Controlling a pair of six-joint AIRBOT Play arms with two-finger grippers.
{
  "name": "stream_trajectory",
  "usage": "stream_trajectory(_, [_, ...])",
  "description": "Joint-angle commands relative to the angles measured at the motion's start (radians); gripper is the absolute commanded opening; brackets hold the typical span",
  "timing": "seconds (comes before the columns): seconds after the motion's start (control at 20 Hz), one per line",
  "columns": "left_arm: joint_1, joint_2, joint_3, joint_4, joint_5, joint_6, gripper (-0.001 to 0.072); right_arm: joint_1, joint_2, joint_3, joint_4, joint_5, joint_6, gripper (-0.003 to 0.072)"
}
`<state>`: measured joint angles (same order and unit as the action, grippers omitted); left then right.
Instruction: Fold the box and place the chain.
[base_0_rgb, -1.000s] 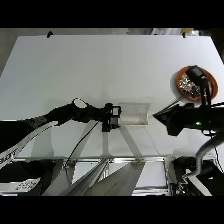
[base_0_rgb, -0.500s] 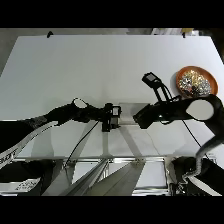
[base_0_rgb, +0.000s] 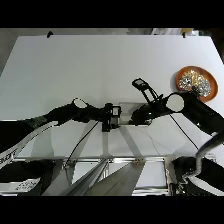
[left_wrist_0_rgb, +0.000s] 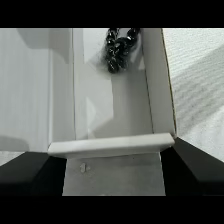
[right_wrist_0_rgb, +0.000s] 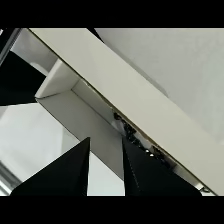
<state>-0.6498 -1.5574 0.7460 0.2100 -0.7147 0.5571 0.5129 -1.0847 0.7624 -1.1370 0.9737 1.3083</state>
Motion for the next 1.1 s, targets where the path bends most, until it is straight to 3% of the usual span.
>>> stream_trajectory(0.0, [0.000,0.000,0.000,0.000,0.000,0.000,0.0103,-0.006,0.038,0.020,-0.024,0.052,-0.001,0.0219])
stream_trajectory(0.15, [0.000,0.000,0.000,0.000,0.000,0.000,0.0103,-0.076,0.129,0.084,-0.103,0.126,0.000,0.0187])
stream_trajectory(0.2, [0.000,0.000,0.000,0.000,0.000,0.000,0.0103,-0.113,0.163,0.096,-0.154,0.127,-0.001,0.0077])
stream_trajectory(0.25, [0.000,0.000,0.000,0.000,0.000,0.000,0.0103,-0.152,0.193,0.098,-0.218,0.127,0.000,0.0018])
stream_trajectory(0.35, [0.000,0.000,0.000,0.000,0.000,0.000,0.0103,-0.233,0.212,0.098,-0.320,0.152,0.000,0.0017])
stream_trajectory(0.55, [0.000,0.000,0.000,0.000,0.000,0.000,0.0103,-0.393,0.134,0.082,-0.341,0.109,-0.021,0.0020])
stream_trajectory(0.6, [0.000,0.000,0.000,0.000,0.000,0.000,0.0103,-0.414,0.101,0.079,-0.340,0.097,-0.052,0.0102])
stream_trajectory(0.65, [0.000,0.000,0.000,0.000,0.000,0.000,0.0103,-0.422,0.060,0.078,-0.340,0.084,-0.080,0.0249])
stream_trajectory(0.7, [0.000,0.000,0.000,0.000,0.000,0.000,0.0103,-0.422,0.022,0.078,-0.340,0.069,-0.088,0.0308])
stream_trajectory(1.05, [0.000,0.000,0.000,0.000,0.000,0.000,0.0103,-0.420,-0.206,0.078,-0.307,0.013,-0.172,0.0307])
